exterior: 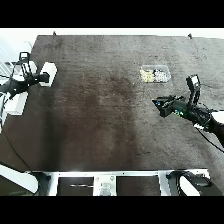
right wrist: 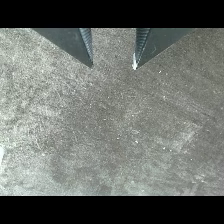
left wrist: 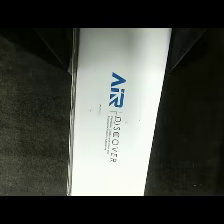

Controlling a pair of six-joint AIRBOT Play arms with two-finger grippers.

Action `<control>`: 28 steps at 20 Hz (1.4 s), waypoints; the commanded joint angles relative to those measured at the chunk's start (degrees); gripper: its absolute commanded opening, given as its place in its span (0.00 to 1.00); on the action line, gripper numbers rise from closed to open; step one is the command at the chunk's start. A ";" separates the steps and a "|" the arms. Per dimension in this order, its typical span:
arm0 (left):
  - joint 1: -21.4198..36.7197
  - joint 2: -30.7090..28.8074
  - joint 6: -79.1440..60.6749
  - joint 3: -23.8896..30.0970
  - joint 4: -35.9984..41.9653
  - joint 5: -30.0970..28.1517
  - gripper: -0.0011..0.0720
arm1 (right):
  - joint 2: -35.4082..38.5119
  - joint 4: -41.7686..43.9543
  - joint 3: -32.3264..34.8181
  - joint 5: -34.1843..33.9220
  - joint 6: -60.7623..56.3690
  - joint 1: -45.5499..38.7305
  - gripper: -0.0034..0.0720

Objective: Fold the box and place the chain.

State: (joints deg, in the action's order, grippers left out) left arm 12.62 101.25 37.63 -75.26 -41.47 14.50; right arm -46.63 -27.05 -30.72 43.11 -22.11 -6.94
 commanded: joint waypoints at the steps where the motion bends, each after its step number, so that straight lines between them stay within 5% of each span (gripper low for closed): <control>1: 0.04 -0.28 -0.17 0.04 -1.44 -1.27 1.00 | -0.02 0.04 0.00 0.02 -0.04 0.02 0.50; 4: 0.04 -1.38 -0.20 0.02 -2.40 -1.51 1.00 | 0.00 0.02 0.00 0.15 -0.24 0.00 0.72; 9: 0.04 -7.48 2.91 0.04 -2.29 8.81 0.99 | 1.14 3.41 -0.07 0.35 -0.87 -0.79 0.73; 10: 0.04 -9.38 2.91 0.04 -2.27 9.88 0.90 | 2.51 4.28 -0.15 0.37 -0.87 -1.44 0.73; 12: 0.04 -14.16 2.69 0.04 -2.29 12.90 0.21 | 6.16 4.42 -0.61 0.37 -0.98 -3.37 0.65; 13: 0.04 -16.37 1.88 0.04 -2.27 14.10 0.04 | 7.74 4.39 -0.90 0.37 -1.49 -4.26 0.45; 14: -0.13 -18.53 1.68 0.04 -2.14 14.53 0.04 | 9.38 4.39 -0.96 0.37 -1.51 -5.29 0.25; 16: -1.01 -22.71 -2.38 0.33 -2.14 14.97 0.03 | 12.11 4.35 -0.96 0.37 -2.16 -7.30 0.07; 21: -8.70 -39.39 -12.57 13.97 0.63 3.19 0.03 | 15.19 1.81 -0.94 -0.07 -3.85 -10.16 0.07; 28: -16.06 -63.91 -20.33 40.28 11.30 1.75 0.03 | 24.72 -2.69 0.07 -4.09 -3.87 -12.92 0.07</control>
